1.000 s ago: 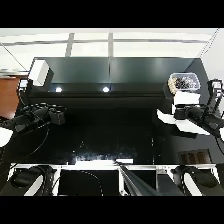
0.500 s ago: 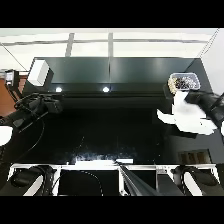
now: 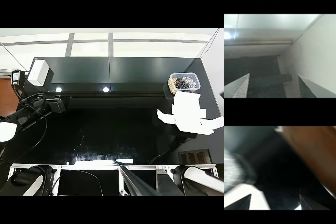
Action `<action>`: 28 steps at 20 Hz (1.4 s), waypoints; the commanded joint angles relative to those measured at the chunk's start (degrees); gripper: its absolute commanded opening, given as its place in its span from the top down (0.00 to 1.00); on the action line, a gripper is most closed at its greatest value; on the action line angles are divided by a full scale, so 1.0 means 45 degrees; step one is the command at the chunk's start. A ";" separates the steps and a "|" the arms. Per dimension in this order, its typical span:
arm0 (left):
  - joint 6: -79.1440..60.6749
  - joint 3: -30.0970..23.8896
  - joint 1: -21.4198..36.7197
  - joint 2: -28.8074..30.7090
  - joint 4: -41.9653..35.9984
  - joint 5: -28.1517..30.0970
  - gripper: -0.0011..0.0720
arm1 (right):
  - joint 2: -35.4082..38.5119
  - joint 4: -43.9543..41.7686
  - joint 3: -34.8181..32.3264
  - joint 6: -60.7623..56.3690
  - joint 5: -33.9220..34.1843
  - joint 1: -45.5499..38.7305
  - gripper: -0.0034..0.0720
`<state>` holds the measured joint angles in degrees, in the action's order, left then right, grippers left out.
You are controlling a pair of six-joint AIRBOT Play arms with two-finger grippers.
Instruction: Fold the box and place the chain.
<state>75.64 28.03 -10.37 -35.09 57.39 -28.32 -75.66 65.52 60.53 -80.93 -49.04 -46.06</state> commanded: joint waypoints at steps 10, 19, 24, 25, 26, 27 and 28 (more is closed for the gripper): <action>-0.0010 0.0010 0.0000 -0.0049 -0.0340 -0.0306 0.01 | -0.4367 -0.1763 0.3036 0.5600 -0.8306 -0.2749 0.14; -0.0010 0.0010 0.0000 -0.0461 -0.0340 -0.0384 0.01 | -0.4745 -0.1535 0.2667 0.5367 -0.8830 -0.2725 0.15; -0.0010 0.0015 0.0000 -0.0515 -0.0340 -0.0389 0.01 | -0.4847 -0.2375 0.2628 0.5425 -0.8927 -0.2725 0.59; -0.0010 0.0015 0.0000 -0.0515 -0.0340 -0.0389 0.01 | -0.4847 -0.2370 0.2628 0.5440 -0.9068 -0.2725 0.71; -0.0010 0.0015 0.0000 -0.0515 -0.0340 -0.0384 0.01 | -0.4847 -0.2375 0.2628 0.5464 -0.9204 -0.2725 0.70; -0.0010 0.0015 0.0000 -0.0515 -0.0340 -0.0389 0.01 | -0.4847 -0.2453 0.2628 0.5464 -0.9394 -0.2725 0.70; -0.0010 0.0015 0.0000 -0.0515 -0.0340 -0.0389 0.01 | -0.4847 -0.2492 0.2628 0.5459 -0.9549 -0.2725 0.70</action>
